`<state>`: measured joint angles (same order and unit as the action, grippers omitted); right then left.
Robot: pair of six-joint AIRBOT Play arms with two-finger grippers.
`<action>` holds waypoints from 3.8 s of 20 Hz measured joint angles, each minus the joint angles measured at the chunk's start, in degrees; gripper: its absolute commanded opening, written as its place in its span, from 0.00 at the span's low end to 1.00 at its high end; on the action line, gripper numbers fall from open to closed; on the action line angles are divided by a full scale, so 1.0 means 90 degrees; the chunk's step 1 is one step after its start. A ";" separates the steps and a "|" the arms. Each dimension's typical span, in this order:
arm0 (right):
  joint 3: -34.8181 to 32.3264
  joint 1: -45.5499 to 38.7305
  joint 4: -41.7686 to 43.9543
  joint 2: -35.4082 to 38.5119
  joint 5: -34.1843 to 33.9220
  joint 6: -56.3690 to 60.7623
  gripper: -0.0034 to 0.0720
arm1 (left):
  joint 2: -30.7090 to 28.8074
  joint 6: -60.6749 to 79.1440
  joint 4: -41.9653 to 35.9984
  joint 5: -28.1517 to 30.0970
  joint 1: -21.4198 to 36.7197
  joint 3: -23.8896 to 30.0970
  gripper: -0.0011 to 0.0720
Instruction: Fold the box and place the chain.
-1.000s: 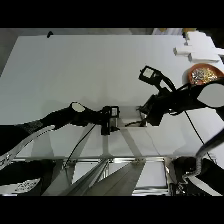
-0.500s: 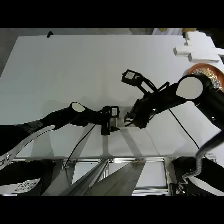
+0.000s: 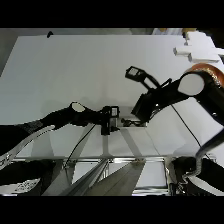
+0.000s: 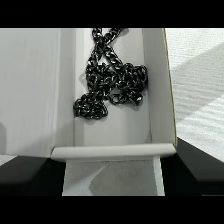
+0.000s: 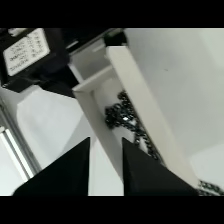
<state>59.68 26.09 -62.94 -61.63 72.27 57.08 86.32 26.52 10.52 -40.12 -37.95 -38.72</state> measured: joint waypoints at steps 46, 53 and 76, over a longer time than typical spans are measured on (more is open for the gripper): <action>-0.1836 -0.1734 -0.1647 -0.1615 -0.2072 0.2137 0.06 | 0.0000 0.0000 0.0000 0.0002 0.0002 0.0000 0.06; -0.1843 -0.1732 -0.1671 -0.0818 -0.1749 0.2169 0.06 | 0.0000 0.0000 0.0000 0.0002 0.0000 0.0000 0.06; -0.1843 -0.1246 0.2686 0.2458 -0.0799 0.0835 0.06 | 0.0000 0.0000 0.0000 0.0000 0.0002 0.0000 0.06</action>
<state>43.09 14.87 -38.76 -39.51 65.08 64.60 86.32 26.52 10.52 -40.12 -37.93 -38.72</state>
